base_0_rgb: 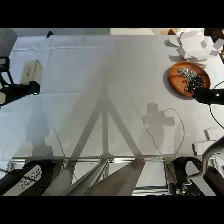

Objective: Fold the box and place the chain.

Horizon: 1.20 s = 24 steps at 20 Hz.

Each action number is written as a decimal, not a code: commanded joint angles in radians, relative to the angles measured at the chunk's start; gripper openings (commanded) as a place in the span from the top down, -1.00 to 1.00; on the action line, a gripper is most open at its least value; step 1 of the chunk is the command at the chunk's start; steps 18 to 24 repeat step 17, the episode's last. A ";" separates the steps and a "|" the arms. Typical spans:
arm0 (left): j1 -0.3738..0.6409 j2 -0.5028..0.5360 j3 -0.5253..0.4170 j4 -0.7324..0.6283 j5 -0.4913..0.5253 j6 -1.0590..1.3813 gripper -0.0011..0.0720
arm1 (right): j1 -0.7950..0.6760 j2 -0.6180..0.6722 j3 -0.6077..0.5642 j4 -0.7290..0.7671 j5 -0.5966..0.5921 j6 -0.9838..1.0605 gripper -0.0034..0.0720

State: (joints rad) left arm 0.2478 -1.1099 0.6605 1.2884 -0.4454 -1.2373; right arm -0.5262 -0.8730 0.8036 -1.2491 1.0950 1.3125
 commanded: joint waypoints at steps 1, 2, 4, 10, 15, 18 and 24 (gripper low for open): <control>0.006 -0.143 -0.007 -0.016 0.036 0.041 0.95 | -0.001 0.000 0.000 0.000 0.000 0.000 0.88; 0.006 -0.173 -0.007 -0.016 0.042 0.053 0.95 | -0.001 0.000 0.000 0.000 0.000 0.000 0.88; 0.006 -0.218 -0.007 -0.016 0.051 0.087 0.94 | -0.001 0.000 0.000 0.000 0.000 0.000 0.88; 0.006 -0.225 -0.006 -0.013 0.038 0.164 -0.81 | -0.001 0.000 0.000 0.000 0.000 0.000 0.88; 0.006 -0.170 -0.006 -0.013 -0.015 0.165 -0.86 | -0.001 0.000 0.000 0.000 0.000 0.000 0.88; 0.006 -0.119 -0.006 -0.013 -0.016 0.165 -0.87 | -0.001 0.000 0.000 0.000 0.000 0.000 0.88; 0.006 -0.119 -0.006 -0.013 -0.016 0.165 -0.87 | -0.001 0.000 0.000 0.000 0.000 0.000 0.88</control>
